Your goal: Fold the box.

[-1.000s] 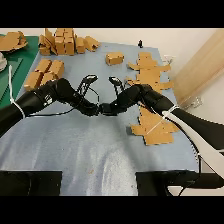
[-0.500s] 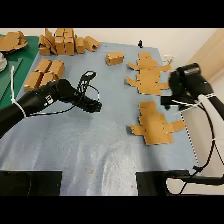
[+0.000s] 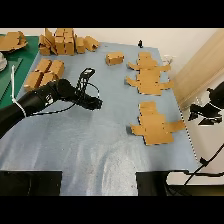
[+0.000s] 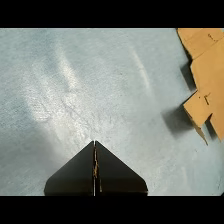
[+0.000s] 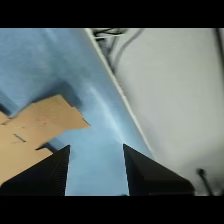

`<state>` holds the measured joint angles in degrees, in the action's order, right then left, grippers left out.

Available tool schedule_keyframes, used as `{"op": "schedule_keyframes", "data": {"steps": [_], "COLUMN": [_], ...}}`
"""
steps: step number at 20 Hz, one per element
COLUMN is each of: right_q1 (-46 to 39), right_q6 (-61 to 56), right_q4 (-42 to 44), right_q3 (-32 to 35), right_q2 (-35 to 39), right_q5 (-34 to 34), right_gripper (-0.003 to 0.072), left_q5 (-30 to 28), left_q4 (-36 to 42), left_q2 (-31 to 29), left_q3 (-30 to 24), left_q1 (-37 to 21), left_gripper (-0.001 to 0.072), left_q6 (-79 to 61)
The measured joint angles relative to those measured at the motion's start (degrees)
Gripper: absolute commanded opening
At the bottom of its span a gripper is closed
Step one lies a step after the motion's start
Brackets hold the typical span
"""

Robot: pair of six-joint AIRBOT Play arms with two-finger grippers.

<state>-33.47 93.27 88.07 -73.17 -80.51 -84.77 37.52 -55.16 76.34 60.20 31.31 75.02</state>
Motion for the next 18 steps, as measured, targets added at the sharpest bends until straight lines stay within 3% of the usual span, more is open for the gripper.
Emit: {"op": "schedule_keyframes", "data": {"steps": [4, 10, 11, 12, 13, 14, 16, 18], "right_q1": [-6.82, -8.92, -8.94, -9.05, -9.11, -9.16, -8.61, -7.34], "right_q6": [9.14, 17.38, 18.43, 19.45, 20.33, 21.16, 22.32, 22.84], "right_q4": [11.06, 20.85, 22.62, 24.65, 26.67, 29.14, 33.11, 35.6], "right_q3": [0.46, 1.22, 1.27, 1.31, 1.31, 1.31, 1.31, 1.64], "right_q2": [-4.72, -12.2, -12.83, -13.29, -13.55, -13.77, -13.88, -13.75], "right_q5": [1.01, 1.27, 0.94, 0.26, -0.28, -1.38, -3.76, -6.29], "right_gripper": [0.0504, 0.0497, 0.0466, 0.0338, 0.0266, 0.0257, 0.0003, 0.0002], "left_q5": [0.55, 0.57, 0.61, 0.79, 0.94, 1.2, 1.73, 2.71], "left_q4": [1.99, 5.51, 6.1, 6.82, 7.48, 8.13, 9.53, 10.56], "left_q2": [0.0, 0.0, 0.0, 0.0, 0.0, 0.0, 0.0, 0.0], "left_q3": [0.0, 0.0, 0.0, 0.0, 0.0, 0.0, 0.02, 0.0], "left_q1": [0.02, 0.02, 0.02, 0.02, 0.0, 0.02, 0.02, -0.13], "left_gripper": [0.0013, 0.0013, 0.0013, 0.0013, 0.0014, 0.0014, 0.0014, 0.0014], "left_q6": [0.02, 0.04, 0.04, 0.04, 0.04, 0.02, 0.0, -0.24]}}
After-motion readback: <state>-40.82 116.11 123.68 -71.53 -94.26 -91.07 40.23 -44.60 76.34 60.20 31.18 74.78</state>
